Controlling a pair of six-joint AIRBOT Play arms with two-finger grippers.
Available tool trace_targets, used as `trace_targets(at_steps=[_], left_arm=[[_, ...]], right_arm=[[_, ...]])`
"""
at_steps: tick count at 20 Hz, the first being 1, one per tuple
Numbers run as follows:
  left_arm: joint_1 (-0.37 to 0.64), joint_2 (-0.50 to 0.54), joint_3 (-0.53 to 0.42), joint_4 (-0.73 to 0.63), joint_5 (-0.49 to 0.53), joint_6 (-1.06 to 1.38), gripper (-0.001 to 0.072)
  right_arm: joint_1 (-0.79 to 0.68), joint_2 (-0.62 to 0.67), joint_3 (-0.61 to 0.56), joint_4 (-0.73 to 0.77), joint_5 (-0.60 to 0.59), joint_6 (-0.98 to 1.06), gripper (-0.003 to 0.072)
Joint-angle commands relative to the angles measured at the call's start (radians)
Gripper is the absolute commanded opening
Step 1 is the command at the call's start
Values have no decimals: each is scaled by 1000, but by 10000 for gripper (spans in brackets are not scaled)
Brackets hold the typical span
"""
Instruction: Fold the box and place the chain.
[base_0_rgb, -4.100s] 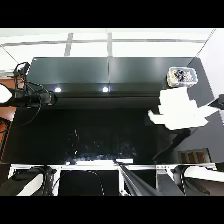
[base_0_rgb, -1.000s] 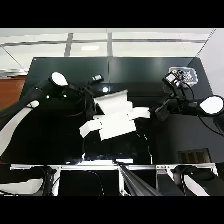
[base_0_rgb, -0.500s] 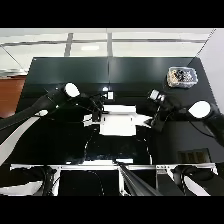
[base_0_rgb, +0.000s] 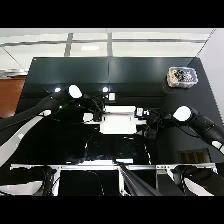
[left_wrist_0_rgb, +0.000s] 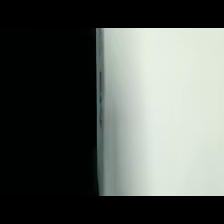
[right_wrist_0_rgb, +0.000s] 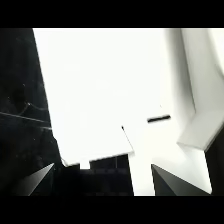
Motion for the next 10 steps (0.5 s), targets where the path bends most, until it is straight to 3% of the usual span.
trace_targets(at_steps=[1, 10], left_arm=[[-1, -18, 0, 0, 2, -8, 26], [-1, -19, 0, -3, 2, -8, 26]], right_arm=[[10, -9, -2, 15, 11, -56, 698], [90, -14, -2, 18, -31, -106, 698]])
